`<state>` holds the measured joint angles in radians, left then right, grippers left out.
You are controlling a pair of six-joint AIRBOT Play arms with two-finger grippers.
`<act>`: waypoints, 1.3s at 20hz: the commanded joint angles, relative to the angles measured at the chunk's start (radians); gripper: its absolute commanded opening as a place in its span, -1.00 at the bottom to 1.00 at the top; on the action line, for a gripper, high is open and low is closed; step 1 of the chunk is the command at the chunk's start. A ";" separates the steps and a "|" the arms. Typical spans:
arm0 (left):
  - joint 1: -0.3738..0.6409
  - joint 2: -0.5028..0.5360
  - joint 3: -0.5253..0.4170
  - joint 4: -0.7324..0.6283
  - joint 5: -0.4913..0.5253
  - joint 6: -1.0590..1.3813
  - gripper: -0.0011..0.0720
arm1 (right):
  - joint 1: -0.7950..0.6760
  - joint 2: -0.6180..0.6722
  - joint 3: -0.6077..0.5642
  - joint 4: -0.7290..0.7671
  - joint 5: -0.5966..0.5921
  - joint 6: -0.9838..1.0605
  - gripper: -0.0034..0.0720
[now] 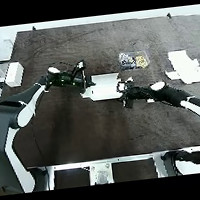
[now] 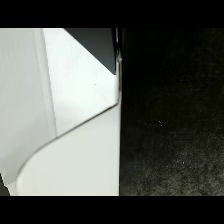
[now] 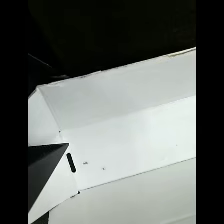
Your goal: Fold the box and place the chain.
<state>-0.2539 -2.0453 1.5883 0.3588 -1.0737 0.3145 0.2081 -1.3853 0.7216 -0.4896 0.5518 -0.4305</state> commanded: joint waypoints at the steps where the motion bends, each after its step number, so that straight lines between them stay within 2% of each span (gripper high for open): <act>1: 0.001 0.001 0.000 0.000 0.000 0.000 -0.91 | 0.004 -0.017 0.040 0.015 -0.032 0.003 0.36; 5: 0.001 0.001 0.000 0.000 0.000 0.000 -0.91 | -0.017 -0.017 0.109 0.017 -0.036 0.011 0.35; 10: 0.001 0.001 0.000 0.000 0.000 0.000 -0.91 | -0.018 -0.036 0.123 0.016 -0.027 0.011 0.36; 12: 0.001 0.001 0.000 0.000 0.000 0.000 -0.91 | -0.024 -0.044 0.130 0.016 -0.023 0.010 0.46; 15: 0.001 0.001 0.000 0.000 0.001 0.000 -0.91 | -0.039 -0.058 0.151 0.014 0.019 0.010 0.56; 26: 0.001 0.001 0.000 0.000 0.000 0.000 -0.91 | -0.093 -0.122 0.245 -0.030 0.121 0.010 0.56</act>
<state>-0.2535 -2.0453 1.5883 0.3584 -1.0729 0.3141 0.1276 -1.4956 0.9501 -0.5056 0.6456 -0.4202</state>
